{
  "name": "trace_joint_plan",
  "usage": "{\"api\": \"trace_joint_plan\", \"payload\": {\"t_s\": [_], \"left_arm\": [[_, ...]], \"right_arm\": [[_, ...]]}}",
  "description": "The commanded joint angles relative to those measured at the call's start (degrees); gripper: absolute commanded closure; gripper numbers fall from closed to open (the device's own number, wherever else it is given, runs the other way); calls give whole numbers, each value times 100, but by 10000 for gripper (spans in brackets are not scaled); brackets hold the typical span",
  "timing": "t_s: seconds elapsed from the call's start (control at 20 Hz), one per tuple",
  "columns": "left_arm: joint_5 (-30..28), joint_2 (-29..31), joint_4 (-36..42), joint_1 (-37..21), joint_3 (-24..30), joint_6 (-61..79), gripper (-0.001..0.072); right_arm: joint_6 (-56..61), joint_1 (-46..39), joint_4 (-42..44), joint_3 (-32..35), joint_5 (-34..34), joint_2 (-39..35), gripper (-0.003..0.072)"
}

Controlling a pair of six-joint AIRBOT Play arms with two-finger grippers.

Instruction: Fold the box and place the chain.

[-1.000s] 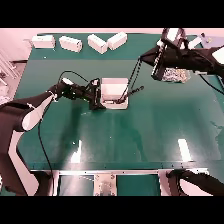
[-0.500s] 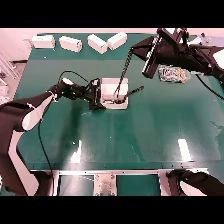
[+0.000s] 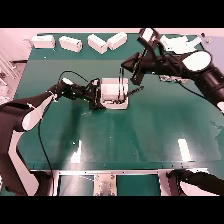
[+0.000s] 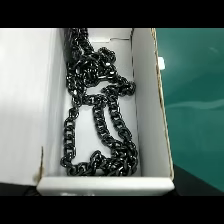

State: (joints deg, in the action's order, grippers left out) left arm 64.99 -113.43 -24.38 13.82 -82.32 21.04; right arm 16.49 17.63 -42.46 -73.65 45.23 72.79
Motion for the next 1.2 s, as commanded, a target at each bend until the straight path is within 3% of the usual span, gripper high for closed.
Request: {"api": "trace_joint_plan", "payload": {"t_s": [0.0,0.1,0.15,0.2,0.25,0.55,0.7,0.85,1.15], "left_arm": [[0,4,-2,-7,-4,0,83],[-2,4,-2,-7,-4,0,83],[-2,4,-4,-7,-4,0,83],[0,4,-2,-4,-4,0,83],[0,4,-2,-4,-4,0,83],[0,4,-2,-7,-4,0,83],[0,4,-2,-4,-4,0,83],[0,4,-2,-4,-4,0,83],[-2,4,-2,-4,-4,0,83]], "right_arm": [[190,-2,-13,234,68,284,679],[186,-2,-44,334,66,380,678],[168,-2,-116,352,66,424,618],[168,-7,-251,352,66,452,340],[168,-28,-354,352,61,457,157],[118,-756,-1110,354,70,459,151],[-798,-1187,-1163,352,114,601,194],[-1565,-1329,-1163,352,426,1021,195],[-2402,-1331,-1163,87,433,2223,205]]}}
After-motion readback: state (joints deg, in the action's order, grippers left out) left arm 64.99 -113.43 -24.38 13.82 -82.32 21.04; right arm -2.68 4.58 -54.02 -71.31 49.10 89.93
